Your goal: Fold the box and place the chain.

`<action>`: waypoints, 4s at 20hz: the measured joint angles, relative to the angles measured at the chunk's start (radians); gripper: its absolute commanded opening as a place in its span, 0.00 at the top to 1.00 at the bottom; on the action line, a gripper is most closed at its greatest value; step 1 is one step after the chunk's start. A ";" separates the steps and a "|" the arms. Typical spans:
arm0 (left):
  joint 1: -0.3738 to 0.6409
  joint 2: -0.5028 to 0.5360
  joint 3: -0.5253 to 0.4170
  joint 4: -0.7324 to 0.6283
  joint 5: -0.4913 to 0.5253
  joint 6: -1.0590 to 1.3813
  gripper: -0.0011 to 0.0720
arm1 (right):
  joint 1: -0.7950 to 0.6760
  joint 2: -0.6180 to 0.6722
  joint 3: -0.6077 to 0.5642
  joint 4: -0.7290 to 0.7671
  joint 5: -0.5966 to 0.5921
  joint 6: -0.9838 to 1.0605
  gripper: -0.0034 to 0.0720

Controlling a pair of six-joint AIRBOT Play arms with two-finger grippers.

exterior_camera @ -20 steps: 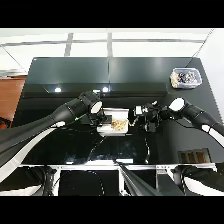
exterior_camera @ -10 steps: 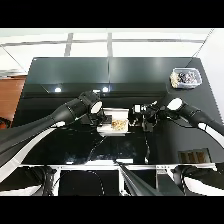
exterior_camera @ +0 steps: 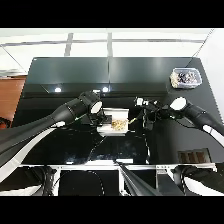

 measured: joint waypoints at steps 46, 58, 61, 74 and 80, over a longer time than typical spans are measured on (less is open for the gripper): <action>-0.020 -0.002 0.001 -0.027 0.071 -0.079 0.94 | -0.193 0.277 0.158 0.065 0.310 0.671 0.57; 0.004 0.227 -0.040 0.088 -0.007 0.142 0.02 | -0.200 0.277 0.158 0.056 0.234 0.671 0.57; 0.174 0.361 -0.170 0.064 -0.041 0.306 0.02 | -0.200 0.277 0.158 0.056 0.208 0.671 0.57; 0.462 0.391 -0.542 -0.790 0.239 2.196 0.01 | -0.200 0.277 0.158 0.037 0.185 0.671 0.57; 0.446 0.180 -0.445 -0.911 0.275 2.413 0.01 | -0.200 0.277 0.158 0.035 0.192 0.684 0.57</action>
